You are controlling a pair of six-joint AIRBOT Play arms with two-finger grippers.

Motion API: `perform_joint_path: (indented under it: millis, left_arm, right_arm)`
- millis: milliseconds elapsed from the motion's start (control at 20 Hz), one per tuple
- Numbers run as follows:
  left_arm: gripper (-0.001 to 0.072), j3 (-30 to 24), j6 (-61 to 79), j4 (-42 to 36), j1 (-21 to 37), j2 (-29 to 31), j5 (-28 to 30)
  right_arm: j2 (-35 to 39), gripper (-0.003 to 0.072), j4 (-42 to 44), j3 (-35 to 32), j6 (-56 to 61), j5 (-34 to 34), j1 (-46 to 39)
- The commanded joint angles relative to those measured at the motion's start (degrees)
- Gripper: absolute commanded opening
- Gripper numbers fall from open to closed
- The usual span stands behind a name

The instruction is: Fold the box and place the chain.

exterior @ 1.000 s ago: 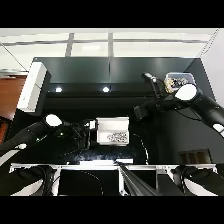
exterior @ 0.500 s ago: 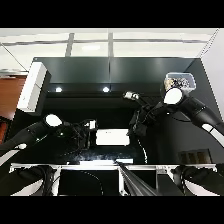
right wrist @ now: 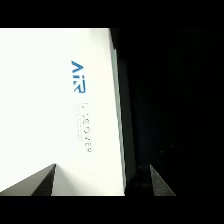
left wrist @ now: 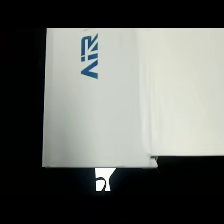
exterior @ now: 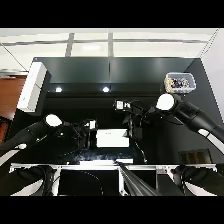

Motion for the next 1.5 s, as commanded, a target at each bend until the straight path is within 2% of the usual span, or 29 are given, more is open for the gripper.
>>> perform_joint_path:
  millis: [0,200,500,850,1050,1450]
  left_arm:
    - [0.0328,0.02,0.04,0.0,-0.02,-0.04,0.04]
    - [0.0329,0.02,0.04,0.0,-0.02,-0.04,0.02]
    - [0.0329,0.02,0.04,0.0,-0.02,-0.04,0.02]
    - [0.0329,0.02,0.04,0.0,-0.02,-0.04,0.02]
    - [0.033,0.02,0.04,0.0,-0.02,-0.04,0.02]
    - [0.033,0.02,0.04,0.0,-0.02,-0.04,0.02]
  right_arm:
    - [2.29,0.072,1.03,0.04,0.11,0.24,0.7]
    - [3.89,0.072,0.46,-0.11,4.13,1.92,1.18]
    - [3.65,0.072,1.86,-3.89,5.25,-3.43,5.2]
    - [3.56,0.072,-0.72,-4.02,5.27,-5.75,5.49]
    - [3.3,0.072,-1.01,-4.02,5.27,-9.53,7.02]
    - [3.08,0.072,-1.18,-4.0,5.27,-5.16,8.81]
